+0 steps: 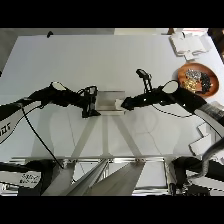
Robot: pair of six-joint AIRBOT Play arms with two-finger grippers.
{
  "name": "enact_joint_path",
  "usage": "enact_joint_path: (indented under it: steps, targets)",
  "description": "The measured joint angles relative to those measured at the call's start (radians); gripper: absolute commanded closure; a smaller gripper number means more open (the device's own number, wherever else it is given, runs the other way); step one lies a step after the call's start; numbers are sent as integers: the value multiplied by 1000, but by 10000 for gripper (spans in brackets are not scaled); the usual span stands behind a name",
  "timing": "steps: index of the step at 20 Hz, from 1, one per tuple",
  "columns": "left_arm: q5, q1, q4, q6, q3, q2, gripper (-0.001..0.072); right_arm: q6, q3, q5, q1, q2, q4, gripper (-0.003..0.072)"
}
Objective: Fold the box and place the chain.
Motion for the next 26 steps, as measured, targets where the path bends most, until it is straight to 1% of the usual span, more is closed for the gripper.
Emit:
enact_joint_path:
  steps: [5,9,12,16,24,26]
  targets:
    - [0,0,0,0,0,0,192,-1,0,-136,55,-4,-24,108]
    - [0,0,0,0,0,0,192,71,0,-187,65,-4,-135,108]
    - [0,0,0,0,0,0,192,105,1,-201,68,-4,-193,108]
    - [0,0,0,0,0,0,192,121,0,-210,68,-4,-229,108]
    - [1,0,0,0,0,0,192,126,2,-208,68,6,-240,102]
    - [1,0,1,2,0,0,192,128,2,-187,68,10,-237,83]
